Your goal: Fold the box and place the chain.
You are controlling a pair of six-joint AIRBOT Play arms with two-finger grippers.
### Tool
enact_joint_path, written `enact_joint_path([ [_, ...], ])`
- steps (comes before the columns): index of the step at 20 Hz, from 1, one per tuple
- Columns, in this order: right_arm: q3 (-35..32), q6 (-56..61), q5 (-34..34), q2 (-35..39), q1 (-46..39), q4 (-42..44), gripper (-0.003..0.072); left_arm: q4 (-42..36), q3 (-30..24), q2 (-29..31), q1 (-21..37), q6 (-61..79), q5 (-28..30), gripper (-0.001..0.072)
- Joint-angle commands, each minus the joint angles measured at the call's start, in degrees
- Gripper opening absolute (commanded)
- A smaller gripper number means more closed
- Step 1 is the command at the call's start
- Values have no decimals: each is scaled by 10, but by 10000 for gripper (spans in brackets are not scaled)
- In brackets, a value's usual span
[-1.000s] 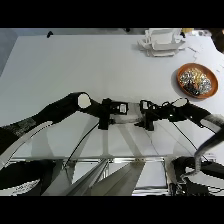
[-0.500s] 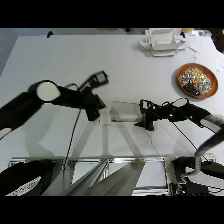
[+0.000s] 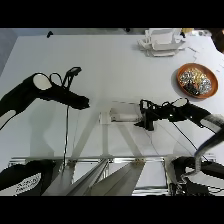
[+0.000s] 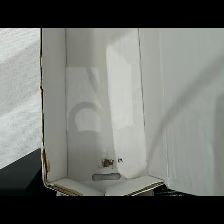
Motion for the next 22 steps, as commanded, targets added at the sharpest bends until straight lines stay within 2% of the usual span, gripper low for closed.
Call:
enact_joint_path([
  [1, 0, 0, 0, 0, 0, 0, 400, -45, 0, -76, -15, -21, -11, 7],
  [8, 0, 0, 0, 0, 0, 0, 400, -70, 0, -123, -38, -36, 13, 4],
  [14, 0, 0, 0, 0, 0, 0, 400, -73, 0, -125, -42, -43, 19, 8],
  [18, 0, 0, 0, 0, 0, 0, 400, -106, 0, -124, -62, 3, 14, 7],
  [22, 0, 0, 0, 0, 0, 0, 400, -111, 0, -90, -69, 14, 15, 6],
])
